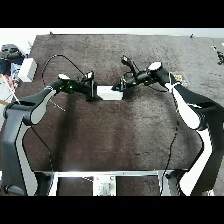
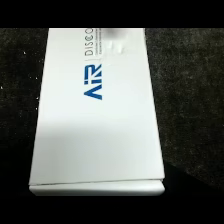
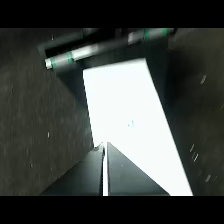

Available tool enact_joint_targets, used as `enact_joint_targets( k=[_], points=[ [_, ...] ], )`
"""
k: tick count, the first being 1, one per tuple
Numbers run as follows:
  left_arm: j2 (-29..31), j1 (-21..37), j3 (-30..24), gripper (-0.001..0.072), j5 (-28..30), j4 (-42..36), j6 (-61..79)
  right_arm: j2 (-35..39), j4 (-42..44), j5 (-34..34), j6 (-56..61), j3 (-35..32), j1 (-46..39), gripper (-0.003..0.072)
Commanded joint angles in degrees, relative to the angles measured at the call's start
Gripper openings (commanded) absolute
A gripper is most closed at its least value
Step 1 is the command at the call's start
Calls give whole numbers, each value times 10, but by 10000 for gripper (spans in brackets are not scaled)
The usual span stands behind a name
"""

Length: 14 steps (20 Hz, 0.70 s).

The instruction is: Fold the box and place the chain.

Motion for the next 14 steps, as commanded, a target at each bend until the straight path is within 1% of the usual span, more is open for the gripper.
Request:
enact_joint_targets(
  k=[1, 2, 4, 8, 9, 11, 13, 14],
  points=[
    [0, 0, 0, 286, 0, 0, 0, -29, -28, 17, 37, 0, -1, 27],
    [0, 0, 0, 286, 0, 0, 0, -35, -42, 16, 45, 0, -1, 12],
    [0, 0, 0, 286, 0, 0, 0, -37, -64, 17, 51, 0, -1, 12],
    [0, 0, 0, 286, 0, 0, 0, -21, -58, 1, 44, 1, -2, 11],
    [0, 0, 0, 286, 0, 0, 0, -11, -48, -5, 44, 1, -2, 11],
    [0, 0, 0, 285, 0, 0, 0, 18, 0, -5, 29, 1, -2, 11],
    [0, 0, 0, 286, 1, 0, 0, 65, 54, -6, 16, 1, -2, 10],
    [0, 0, 0, 286, 1, 0, 0, 90, 67, -6, 17, 1, -3, 9]
  ],
)
